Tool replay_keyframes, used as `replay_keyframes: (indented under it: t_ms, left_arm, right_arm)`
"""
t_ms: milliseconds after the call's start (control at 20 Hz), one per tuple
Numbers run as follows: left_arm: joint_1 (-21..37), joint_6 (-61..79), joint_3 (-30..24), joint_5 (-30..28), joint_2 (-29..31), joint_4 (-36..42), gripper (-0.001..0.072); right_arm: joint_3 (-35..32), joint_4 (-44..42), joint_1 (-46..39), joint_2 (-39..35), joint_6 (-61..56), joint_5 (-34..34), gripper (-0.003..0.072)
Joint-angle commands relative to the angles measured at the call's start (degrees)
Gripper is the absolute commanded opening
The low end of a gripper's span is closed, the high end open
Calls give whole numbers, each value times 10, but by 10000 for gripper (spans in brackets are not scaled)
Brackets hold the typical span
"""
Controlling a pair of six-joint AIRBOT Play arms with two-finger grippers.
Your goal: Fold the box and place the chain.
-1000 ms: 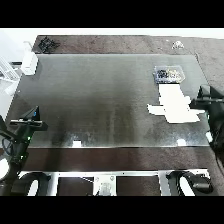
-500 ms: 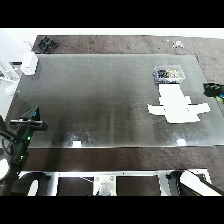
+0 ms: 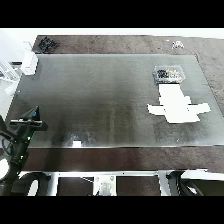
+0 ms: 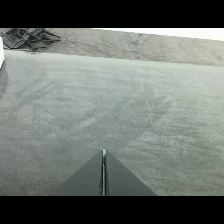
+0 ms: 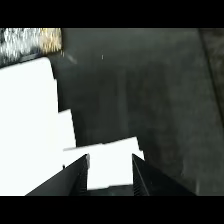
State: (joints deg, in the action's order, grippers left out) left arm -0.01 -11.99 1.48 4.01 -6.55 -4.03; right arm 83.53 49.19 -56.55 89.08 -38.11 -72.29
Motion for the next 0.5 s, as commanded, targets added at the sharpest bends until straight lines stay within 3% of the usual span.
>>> replay_keyframes:
  t_ms: [0,100,450]
  left_arm:
    - [0,0,0,0,0,0,25]
    - [0,0,0,0,0,0,25]
    - [0,0,0,0,0,0,25]
  right_arm:
    - [179,72,-2,136,-60,-199,330]
    - [229,72,5,187,-62,-209,330]
    - [286,113,30,291,-28,-234,331]
